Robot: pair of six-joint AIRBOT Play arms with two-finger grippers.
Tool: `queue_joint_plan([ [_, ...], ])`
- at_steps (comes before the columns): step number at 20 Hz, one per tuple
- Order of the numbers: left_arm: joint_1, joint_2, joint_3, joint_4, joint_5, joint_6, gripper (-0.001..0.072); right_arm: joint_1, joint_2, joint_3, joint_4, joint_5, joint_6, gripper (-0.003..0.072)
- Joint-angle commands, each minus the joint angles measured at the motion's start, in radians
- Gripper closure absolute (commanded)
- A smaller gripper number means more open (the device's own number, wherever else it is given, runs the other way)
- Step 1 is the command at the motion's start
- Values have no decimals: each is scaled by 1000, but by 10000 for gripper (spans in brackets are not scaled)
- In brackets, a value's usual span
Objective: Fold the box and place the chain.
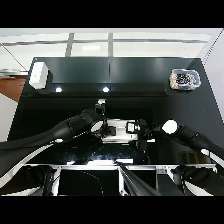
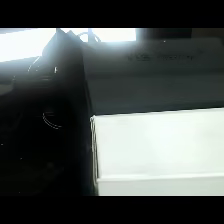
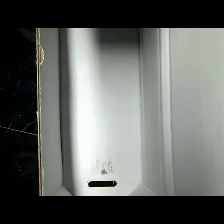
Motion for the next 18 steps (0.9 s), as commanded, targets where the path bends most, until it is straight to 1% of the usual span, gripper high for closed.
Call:
queue_joint_plan([
  [1, 0, -1, 1, -7, 3, 2, 579, 0, 0, 0, 0, -2, 0, 283],
  [2, 0, -1, 1, -7, -5, 2, 437, 0, 0, 0, 0, -2, 0, 283],
  [3, 0, -1, 1, -7, -17, 1, 389, 0, 0, 0, 0, -1, 0, 283],
  [10, 0, 0, 1, 9, -23, 1, 396, 0, 0, 0, 0, -1, 0, 283],
  [11, 0, 0, 1, 9, -16, 1, 419, 0, 0, 0, 0, -1, 0, 283],
  [12, 0, 0, 1, 9, 0, 2, 422, 0, 0, 0, 0, -1, 0, 283],
  [13, 0, 0, 1, 8, 12, 2, 459, 0, 0, 0, 0, 0, 0, 283],
  [14, 0, 0, 1, 7, 18, 2, 602, 0, 0, 0, 0, 0, 0, 283],
  [15, -1, 0, 1, 7, 22, 6, 677, 0, 0, 0, 0, 0, 0, 283],
  [18, -1, 0, 1, 5, 24, 6, 677, 0, 0, 0, 1, 0, 0, 278],
])
